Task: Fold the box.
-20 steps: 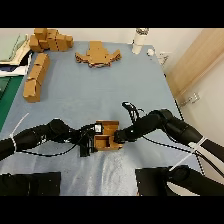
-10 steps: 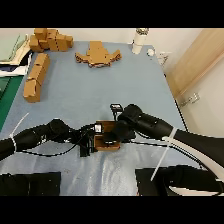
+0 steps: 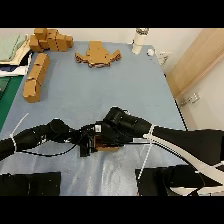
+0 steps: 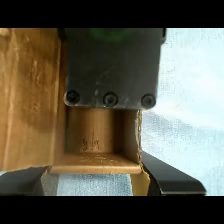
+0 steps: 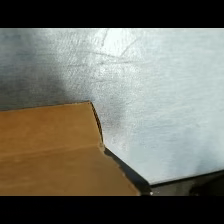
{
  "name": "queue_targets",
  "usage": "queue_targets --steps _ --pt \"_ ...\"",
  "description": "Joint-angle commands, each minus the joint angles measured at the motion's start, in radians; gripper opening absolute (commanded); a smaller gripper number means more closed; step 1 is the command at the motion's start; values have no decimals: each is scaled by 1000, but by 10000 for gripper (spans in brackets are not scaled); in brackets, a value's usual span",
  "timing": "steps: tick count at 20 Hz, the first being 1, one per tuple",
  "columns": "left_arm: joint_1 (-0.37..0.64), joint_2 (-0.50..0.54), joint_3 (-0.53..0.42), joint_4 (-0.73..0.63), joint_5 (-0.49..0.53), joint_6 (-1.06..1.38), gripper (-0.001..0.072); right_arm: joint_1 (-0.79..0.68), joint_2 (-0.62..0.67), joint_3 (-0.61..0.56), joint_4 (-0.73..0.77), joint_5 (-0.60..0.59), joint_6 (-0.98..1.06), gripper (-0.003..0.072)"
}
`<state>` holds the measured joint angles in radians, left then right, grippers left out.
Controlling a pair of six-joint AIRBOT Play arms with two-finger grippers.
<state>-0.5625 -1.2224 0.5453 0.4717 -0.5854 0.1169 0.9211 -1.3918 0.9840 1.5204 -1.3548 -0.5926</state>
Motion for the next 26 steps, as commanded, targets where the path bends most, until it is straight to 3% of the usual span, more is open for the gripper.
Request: queue_targets --steps 1,5,6,7,17,20,22,24,26 --pt "1 0 0 -1 0 -2 526 4 -14 3 -6 -11 16 3" --pt "1 0 0 -1 0 -2 526 4 -13 4 -6 -9 8 22" --pt "1 0 0 -1 0 -2 526 4 -7 4 -6 -13 6 226" --pt "1 0 0 -1 0 -2 526 4 5 4 -3 -13 -3 312" --pt "1 0 0 -1 0 -2 526 -4 305 3 -4 -92 35 316" --pt "1 0 0 -1 0 -2 526 -47 365 -21 -87 -197 33 289" --pt "1 0 0 -1 0 -2 526 -155 372 -63 -131 -181 -54 15" --pt "1 0 0 -1 0 -2 526 -329 344 -109 -85 -30 -243 3" --pt "1 0 0 -1 -1 -2 526 -523 277 -125 120 193 -506 2"
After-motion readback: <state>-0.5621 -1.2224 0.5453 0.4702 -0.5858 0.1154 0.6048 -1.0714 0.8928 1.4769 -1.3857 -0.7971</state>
